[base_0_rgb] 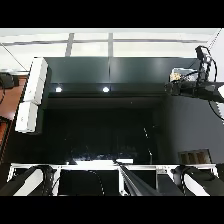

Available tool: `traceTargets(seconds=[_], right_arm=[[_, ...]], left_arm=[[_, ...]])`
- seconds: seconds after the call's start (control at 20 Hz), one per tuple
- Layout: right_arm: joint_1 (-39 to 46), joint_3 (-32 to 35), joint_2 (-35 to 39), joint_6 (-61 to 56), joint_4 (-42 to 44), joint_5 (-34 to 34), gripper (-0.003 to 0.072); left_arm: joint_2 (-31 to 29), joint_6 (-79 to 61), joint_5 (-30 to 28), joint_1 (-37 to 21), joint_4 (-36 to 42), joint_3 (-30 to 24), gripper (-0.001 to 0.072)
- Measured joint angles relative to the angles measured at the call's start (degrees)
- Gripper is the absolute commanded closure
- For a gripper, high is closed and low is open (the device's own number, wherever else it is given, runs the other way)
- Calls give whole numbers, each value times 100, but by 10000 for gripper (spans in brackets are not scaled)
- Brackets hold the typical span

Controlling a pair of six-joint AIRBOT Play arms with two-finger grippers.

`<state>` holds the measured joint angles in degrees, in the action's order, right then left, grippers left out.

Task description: Fold the box and place the chain.

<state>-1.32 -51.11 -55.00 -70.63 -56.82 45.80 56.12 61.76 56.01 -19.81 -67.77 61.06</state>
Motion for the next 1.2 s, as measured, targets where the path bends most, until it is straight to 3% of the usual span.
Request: traceTargets(seconds=[0.15, 0.3, 0.55, 1.2], right_arm=[[-133, 11, -20, 20, -450, -420, 668], [-179, 61, -90, 31, -997, -664, 668], [-205, 94, -151, 33, -1375, -815, 668], [-210, 101, -160, 35, -1484, -859, 668]], left_arm=[[-551, 76, -28, 627, 382, -280, 687], [-1152, 120, -358, 1169, 527, -1032, 686], [-1720, 146, -660, 1405, 511, -1926, 685], [-1869, 153, -750, 1449, 507, -2184, 685]])
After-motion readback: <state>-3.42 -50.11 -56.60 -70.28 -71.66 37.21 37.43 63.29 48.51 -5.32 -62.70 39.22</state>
